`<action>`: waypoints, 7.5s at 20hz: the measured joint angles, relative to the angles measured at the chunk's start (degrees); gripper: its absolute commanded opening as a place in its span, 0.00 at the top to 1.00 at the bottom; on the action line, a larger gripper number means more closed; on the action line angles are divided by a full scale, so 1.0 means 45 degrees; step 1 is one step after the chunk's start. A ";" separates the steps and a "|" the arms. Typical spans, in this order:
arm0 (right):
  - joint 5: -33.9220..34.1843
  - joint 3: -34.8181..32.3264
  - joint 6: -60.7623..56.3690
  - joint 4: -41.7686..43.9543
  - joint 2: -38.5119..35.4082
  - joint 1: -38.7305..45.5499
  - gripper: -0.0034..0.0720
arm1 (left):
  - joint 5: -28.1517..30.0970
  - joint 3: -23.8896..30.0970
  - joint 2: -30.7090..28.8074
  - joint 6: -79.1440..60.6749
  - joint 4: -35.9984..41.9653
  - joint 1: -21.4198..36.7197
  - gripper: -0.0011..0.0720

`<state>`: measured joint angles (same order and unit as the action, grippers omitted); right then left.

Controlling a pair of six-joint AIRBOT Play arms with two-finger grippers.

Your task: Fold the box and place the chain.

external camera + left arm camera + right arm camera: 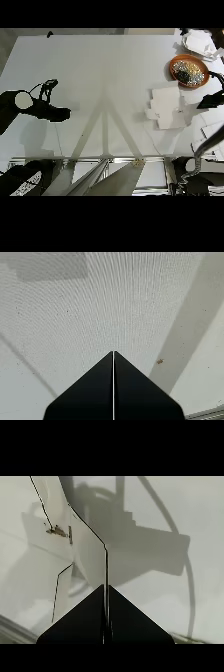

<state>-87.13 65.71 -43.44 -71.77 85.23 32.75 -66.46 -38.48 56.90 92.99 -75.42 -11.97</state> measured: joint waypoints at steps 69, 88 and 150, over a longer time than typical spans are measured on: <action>0.4075 -0.5421 -0.3075 0.2846 -0.7470 -0.8442 0.50 | 0.1083 -0.2953 0.4619 -1.9856 0.9714 -0.3565 0.99; 0.3045 -0.4979 -0.5051 -0.0505 -1.1191 -0.8442 0.51 | 0.5960 -0.1088 0.5542 -2.2114 1.1230 -0.5911 0.98; 0.7800 -1.0205 0.4925 0.0928 -1.0642 -1.2672 0.05 | 0.6426 -0.1073 0.6363 -2.3280 1.1128 -0.5916 0.97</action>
<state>-52.03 19.79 -21.28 -67.59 37.34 -24.27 -37.54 -43.31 85.54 -11.77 -25.34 -38.59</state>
